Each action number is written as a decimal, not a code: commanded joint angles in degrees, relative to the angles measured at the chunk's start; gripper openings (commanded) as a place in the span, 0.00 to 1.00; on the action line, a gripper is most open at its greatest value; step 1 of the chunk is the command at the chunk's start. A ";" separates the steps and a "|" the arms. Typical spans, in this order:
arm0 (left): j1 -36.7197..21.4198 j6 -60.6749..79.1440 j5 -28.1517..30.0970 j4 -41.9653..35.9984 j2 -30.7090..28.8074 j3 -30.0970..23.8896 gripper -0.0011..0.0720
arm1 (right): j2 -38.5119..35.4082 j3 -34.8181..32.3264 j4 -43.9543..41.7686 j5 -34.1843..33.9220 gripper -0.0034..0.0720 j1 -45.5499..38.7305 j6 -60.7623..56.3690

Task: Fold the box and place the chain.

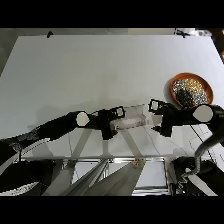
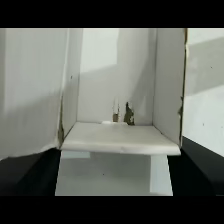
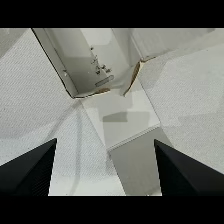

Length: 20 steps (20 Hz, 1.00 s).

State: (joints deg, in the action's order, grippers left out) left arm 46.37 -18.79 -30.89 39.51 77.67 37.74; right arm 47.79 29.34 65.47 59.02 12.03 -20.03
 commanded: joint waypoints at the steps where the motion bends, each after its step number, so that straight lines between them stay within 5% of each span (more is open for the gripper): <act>1: -2.08 9.20 -4.52 -6.32 -0.07 0.02 0.97 | -0.04 0.04 -0.02 -0.02 0.93 0.04 -0.02; 5: -2.82 20.13 -4.31 -16.41 0.46 0.02 0.97 | -0.04 0.04 0.00 0.02 0.93 0.04 -0.02; 13: -2.80 21.66 -5.29 -17.18 4.02 0.02 0.96 | -0.04 0.04 0.00 -0.07 0.93 0.04 -0.02; 18: -2.82 25.27 -4.39 -19.52 4.02 0.02 0.56 | -0.04 0.04 0.02 -0.04 0.93 0.04 -0.02; 20: -2.84 25.29 -3.32 -19.21 4.02 0.02 0.54 | -0.04 0.04 0.04 -0.02 0.93 0.04 -0.02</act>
